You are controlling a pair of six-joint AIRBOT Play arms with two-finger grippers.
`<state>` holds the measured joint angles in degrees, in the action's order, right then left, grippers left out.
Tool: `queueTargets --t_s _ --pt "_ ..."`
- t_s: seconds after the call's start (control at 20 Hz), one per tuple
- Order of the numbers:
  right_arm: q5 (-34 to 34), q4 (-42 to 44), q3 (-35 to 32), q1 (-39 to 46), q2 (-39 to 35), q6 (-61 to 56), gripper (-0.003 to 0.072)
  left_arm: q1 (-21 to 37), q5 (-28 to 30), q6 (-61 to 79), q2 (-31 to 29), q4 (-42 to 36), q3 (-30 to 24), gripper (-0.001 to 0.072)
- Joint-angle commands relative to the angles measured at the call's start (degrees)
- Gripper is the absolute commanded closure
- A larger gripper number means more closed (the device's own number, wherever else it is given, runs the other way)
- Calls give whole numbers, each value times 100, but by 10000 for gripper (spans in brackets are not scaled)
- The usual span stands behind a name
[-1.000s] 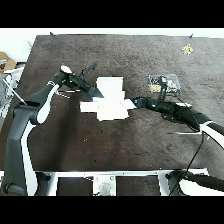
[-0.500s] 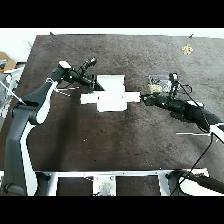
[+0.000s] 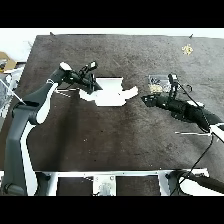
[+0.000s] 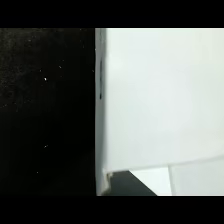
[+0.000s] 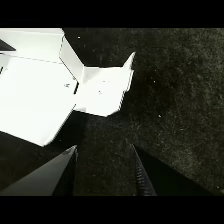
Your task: Fold the box and place the chain.
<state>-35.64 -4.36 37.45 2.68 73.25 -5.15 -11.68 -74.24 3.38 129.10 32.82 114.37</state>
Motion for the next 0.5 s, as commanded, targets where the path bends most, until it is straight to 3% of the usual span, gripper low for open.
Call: queueTargets --t_s 0.0,0.15,0.2,0.45 --pt "-17 -103 4 0 2 299 290 0 74 472 2 -22 -267 700" --pt "-11 -105 4 -4 2 984 265 2 111 466 2 -22 -264 699" --pt "17 -103 4 -39 2 1202 162 2 96 466 2 -22 -264 699" --pt "70 -107 57 -367 11 2424 162 2 81 463 2 -24 -264 699"
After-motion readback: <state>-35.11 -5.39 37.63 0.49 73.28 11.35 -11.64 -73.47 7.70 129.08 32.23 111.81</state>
